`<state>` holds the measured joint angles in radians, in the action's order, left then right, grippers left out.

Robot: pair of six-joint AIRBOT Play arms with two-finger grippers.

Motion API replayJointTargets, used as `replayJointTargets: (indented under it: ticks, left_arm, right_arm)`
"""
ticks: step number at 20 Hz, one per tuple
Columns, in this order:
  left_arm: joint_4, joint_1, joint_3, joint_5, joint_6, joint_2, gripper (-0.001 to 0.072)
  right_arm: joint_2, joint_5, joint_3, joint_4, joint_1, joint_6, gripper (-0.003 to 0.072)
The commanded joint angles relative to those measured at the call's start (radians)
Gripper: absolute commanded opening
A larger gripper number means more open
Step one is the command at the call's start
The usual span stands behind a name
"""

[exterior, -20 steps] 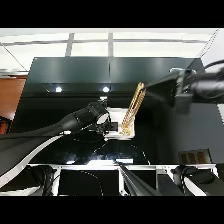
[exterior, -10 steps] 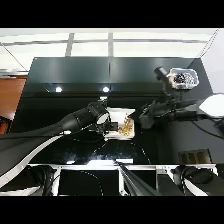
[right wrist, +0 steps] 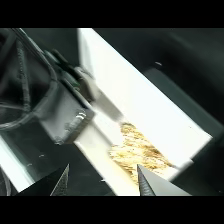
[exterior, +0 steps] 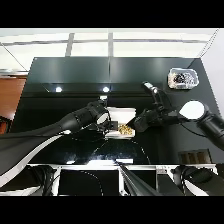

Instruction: Fold the box and place the chain.

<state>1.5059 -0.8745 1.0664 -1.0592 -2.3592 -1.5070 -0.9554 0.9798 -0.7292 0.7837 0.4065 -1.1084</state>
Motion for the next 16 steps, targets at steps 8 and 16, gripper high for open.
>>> replayJointTargets:
  ticks: [8,16]
  left_arm:
    - [0.005,0.019,0.14,-0.161,0.194,0.016,0.0638]
    - [0.09,0.088,0.031,-0.154,0.859,0.32,0.062]
  right_arm:
    - [0.207,0.186,-0.033,0.063,-0.413,-0.015,0.0497]
    - [0.207,0.183,-0.032,0.157,-0.446,-0.025,0.0496]
